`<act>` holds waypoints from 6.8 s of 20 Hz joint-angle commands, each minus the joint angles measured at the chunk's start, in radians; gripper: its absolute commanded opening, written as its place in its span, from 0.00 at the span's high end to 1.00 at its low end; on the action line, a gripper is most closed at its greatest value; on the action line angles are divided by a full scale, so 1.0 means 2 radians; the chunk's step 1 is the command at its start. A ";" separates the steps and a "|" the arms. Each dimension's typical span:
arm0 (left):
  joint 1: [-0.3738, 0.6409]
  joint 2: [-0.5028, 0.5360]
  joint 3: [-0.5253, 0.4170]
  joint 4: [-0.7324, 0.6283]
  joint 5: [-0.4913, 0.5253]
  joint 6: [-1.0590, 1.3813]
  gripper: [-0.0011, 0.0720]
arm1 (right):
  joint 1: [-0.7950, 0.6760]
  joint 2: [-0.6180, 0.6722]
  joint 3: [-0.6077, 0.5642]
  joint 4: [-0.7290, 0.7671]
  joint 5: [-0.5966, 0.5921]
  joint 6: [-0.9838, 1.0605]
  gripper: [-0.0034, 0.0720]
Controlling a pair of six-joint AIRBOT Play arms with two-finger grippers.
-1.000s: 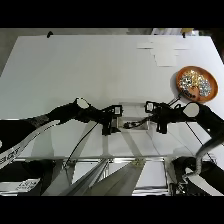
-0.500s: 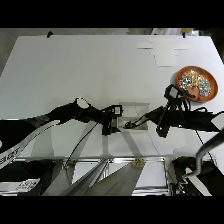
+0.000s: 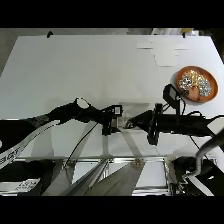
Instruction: Fold the box and place the chain.
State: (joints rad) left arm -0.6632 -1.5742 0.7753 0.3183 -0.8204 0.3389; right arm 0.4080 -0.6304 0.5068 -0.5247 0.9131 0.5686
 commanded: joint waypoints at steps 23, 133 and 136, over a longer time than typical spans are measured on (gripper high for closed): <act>0.000 0.000 0.000 0.000 0.000 0.000 0.70 | -0.160 -0.080 0.043 -0.300 0.033 0.002 0.93; 0.000 0.000 0.000 0.000 0.000 0.000 0.70 | -0.138 -0.202 -0.018 -0.179 -0.002 -0.408 0.93; 0.000 0.000 0.000 0.000 0.000 0.000 0.70 | -0.138 -0.179 -0.018 -0.209 -0.005 -0.367 0.94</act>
State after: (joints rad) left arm -0.6632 -1.5742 0.7753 0.3191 -0.8211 0.3401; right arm 0.1310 -1.0195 0.4713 -0.8951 0.8963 -0.2298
